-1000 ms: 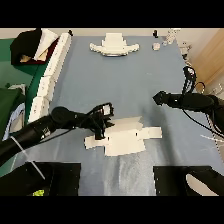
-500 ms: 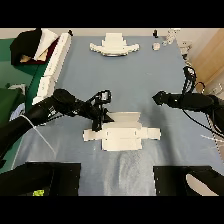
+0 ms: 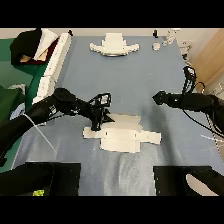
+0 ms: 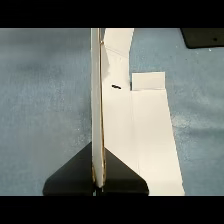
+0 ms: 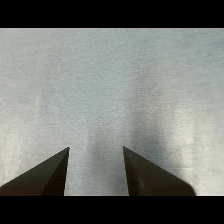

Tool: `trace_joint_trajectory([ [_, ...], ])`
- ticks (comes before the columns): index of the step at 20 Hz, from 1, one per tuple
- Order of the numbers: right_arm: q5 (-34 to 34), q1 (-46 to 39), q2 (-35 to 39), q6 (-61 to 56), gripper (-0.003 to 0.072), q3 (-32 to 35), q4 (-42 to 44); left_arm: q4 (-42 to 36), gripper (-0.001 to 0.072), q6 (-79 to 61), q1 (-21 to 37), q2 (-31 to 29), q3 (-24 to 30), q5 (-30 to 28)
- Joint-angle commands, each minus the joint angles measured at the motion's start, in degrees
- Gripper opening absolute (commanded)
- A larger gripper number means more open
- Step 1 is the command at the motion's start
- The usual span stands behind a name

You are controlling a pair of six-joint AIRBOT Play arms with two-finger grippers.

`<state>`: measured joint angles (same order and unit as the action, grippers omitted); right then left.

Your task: Fold the box.

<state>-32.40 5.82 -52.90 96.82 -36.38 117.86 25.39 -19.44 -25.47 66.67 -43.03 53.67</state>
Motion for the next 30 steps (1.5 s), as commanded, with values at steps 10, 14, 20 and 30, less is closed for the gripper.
trace_joint_trajectory([
  [10, 0.02, 0.0, 0.0, 0.0, 0.0523, -0.02, 0.02, -17.29, 0.0009, -22.71, -5.03, -8.11, 13.53, -17.4],
  [14, 0.02, 0.0, 0.0, 0.0, 0.0523, -0.02, 0.02, -17.49, 0.001, -21.03, -7.39, -7.41, 16.74, -23.87],
  [20, 0.0, 0.0, 0.0, 0.0, 0.0523, -0.02, 0.28, -17.46, 0.0011, -16.55, -9.18, -7.41, 17.07, -26.29],
  [30, -0.07, 0.0, 0.0, 0.0, 0.0523, -0.02, 0.66, -8.85, 0.0012, -8.98, -9.18, -7.41, 17.07, -18.91],
])
